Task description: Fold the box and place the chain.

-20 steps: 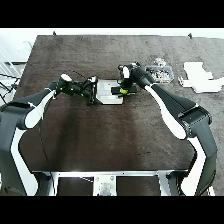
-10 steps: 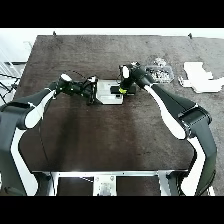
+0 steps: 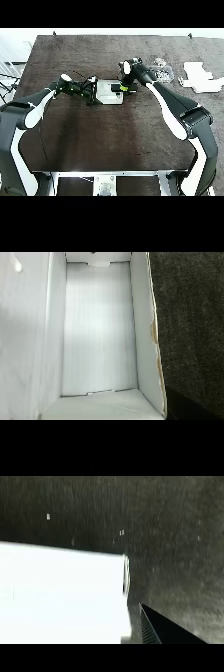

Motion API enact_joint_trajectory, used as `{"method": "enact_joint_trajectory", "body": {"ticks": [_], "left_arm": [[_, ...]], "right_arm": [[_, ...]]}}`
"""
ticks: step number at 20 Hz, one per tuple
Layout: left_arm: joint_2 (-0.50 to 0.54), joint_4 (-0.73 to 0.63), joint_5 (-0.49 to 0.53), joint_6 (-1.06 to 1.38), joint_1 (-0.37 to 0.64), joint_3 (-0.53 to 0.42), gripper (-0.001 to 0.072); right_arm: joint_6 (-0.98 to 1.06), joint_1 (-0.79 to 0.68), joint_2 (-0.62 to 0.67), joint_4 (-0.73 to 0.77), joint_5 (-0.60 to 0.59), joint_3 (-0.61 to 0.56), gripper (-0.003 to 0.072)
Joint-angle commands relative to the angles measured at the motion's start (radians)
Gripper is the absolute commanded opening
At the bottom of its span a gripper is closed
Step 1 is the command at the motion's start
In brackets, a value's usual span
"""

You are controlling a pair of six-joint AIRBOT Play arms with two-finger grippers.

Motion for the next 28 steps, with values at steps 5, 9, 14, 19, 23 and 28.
{"method": "enact_joint_trajectory", "body": {"ticks": [5, 9, 14, 19, 23, 28], "left_arm": [[0.001, 0.0, 0.0, -0.001, 0.0, 0.001, 0.0491], [0.001, 0.0, 0.0, -0.003, 0.0, 0.001, 0.0491], [0.001, 0.0, 0.0, -0.004, 0.0, 0.001, 0.0491], [0.001, 0.0, -0.003, -0.011, 0.0, 0.001, 0.0491], [0.001, 0.0, -0.004, -0.011, 0.0, 0.001, 0.049], [0.001, 0.0, -0.003, -0.018, 0.0, 0.001, 0.049]], "right_arm": [[-0.173, -0.008, 0.142, -0.03, 0.073, 0.017, 0.0508], [-0.211, -0.079, 0.259, -0.211, -0.004, 0.017, 0.0507], [-0.295, -0.313, 0.246, -0.198, -0.142, 0.007, 0.0483], [-0.467, -0.458, 0.111, 0.017, -0.298, 0.008, 0.0408], [-0.578, -0.473, 0.019, 0.023, -0.322, 0.009, 0.0407], [-0.616, -0.467, -0.035, 0.066, -0.367, 0.009, 0.0384]]}}
